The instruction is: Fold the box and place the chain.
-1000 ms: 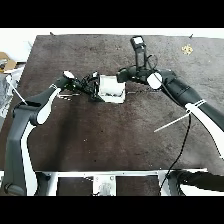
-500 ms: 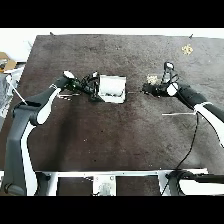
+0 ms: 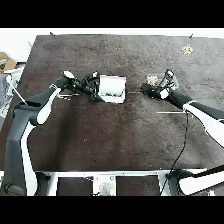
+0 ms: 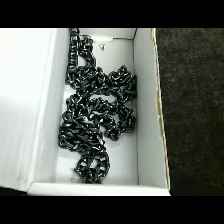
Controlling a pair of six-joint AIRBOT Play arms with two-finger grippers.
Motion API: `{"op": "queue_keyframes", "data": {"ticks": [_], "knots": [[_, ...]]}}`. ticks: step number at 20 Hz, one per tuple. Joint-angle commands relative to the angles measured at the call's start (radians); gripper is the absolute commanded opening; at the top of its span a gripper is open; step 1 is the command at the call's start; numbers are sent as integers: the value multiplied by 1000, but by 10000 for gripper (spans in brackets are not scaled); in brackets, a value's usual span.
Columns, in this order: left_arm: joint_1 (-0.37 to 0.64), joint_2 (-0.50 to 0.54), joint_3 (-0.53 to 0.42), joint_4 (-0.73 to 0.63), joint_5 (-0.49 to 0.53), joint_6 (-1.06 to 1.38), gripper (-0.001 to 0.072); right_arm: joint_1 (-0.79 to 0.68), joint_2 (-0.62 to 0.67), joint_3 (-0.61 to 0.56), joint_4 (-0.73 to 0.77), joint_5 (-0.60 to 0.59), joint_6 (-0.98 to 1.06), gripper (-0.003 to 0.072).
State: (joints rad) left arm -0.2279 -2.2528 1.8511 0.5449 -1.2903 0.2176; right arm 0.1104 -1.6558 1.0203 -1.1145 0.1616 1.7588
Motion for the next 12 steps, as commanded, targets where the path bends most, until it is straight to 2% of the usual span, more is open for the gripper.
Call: {"op": "queue_keyframes", "data": {"ticks": [1,3,8,10,12], "knots": [[1,-1,0,0,0,0,389,2,-13,4,23,-49,3,51],[1,-1,0,0,0,0,389,15,7,4,18,-23,-22,-4],[1,-1,0,0,0,0,388,93,215,4,19,109,-169,-1],[1,0,0,0,0,0,388,154,338,4,19,95,-175,-1],[1,-1,0,0,0,0,388,236,449,5,15,31,-193,-1]]}}
